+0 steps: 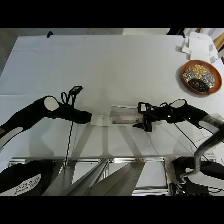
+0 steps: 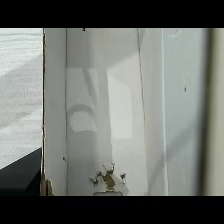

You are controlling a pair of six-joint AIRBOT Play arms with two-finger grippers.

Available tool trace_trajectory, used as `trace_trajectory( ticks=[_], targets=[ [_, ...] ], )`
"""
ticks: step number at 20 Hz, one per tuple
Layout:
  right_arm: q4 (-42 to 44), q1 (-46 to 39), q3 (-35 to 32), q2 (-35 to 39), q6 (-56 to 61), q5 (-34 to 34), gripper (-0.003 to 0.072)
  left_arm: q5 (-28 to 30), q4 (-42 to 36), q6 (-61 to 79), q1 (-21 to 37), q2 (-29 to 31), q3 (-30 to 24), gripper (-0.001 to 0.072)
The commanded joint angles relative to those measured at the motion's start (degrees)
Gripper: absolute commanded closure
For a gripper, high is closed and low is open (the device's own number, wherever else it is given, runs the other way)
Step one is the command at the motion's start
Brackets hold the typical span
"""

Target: Fold the box and place the chain.

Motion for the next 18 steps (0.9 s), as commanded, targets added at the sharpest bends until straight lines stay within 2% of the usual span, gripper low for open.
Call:
trace_trajectory(
  ticks=[1, 12, 17, 18],
  targets=[
    [0.0, 0.04, -0.02, 0.0, 0.0, 0.0, 0.039, 1.92, -6.4, 3.89, -1.97, -1.92, -0.11, 0.0708],
    [0.0, 0.04, -0.02, 0.0, 0.0, 0.0, 0.039, 7.21, -21.42, 13.97, -9.18, -1.86, -0.11, 0.0701],
    [0.02, 0.04, -0.02, 0.0, 0.0, 0.0, 0.039, 7.82, -23.06, 13.94, -10.21, -1.33, -0.09, 0.0694],
    [0.0, 0.04, -0.02, 0.0, 0.0, 0.0, 0.039, 8.09, -23.04, 13.94, -10.21, -0.87, -0.09, 0.0655]
  ],
)
